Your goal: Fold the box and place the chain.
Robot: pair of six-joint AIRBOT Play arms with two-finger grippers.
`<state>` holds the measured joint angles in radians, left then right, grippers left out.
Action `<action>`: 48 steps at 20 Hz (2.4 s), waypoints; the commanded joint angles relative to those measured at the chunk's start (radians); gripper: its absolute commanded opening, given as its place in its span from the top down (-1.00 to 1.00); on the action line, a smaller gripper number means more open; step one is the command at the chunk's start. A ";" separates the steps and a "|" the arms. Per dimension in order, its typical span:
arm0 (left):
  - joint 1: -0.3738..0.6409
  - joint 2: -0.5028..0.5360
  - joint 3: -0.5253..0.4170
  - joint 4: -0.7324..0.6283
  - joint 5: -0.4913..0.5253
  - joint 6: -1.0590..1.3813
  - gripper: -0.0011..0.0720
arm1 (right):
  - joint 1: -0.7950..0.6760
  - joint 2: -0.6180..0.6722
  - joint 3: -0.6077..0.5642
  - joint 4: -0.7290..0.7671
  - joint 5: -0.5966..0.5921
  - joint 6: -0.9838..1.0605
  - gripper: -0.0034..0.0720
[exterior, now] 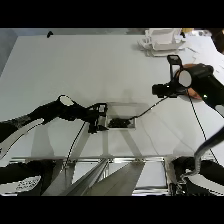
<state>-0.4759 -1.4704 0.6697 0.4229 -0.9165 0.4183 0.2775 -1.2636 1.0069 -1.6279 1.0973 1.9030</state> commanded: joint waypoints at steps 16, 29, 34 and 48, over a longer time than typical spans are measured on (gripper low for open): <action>0.001 0.001 0.001 0.000 0.000 0.000 0.45 | -0.011 -0.201 -0.008 0.058 -0.038 -0.016 0.19; 0.001 0.001 0.001 0.000 0.000 0.000 0.45 | -0.011 -0.179 -0.039 0.064 -0.032 -0.058 0.86; 0.001 0.001 0.001 0.000 0.000 0.000 0.45 | -0.010 0.022 -0.039 0.062 0.012 -0.116 0.86; 0.001 0.001 0.001 0.000 0.000 0.000 0.45 | 0.350 0.414 -0.039 0.246 0.104 -0.232 0.86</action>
<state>-0.4759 -1.4704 0.6697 0.4232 -0.9169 0.4187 0.5369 -0.8768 0.9680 -1.3991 1.2068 1.6741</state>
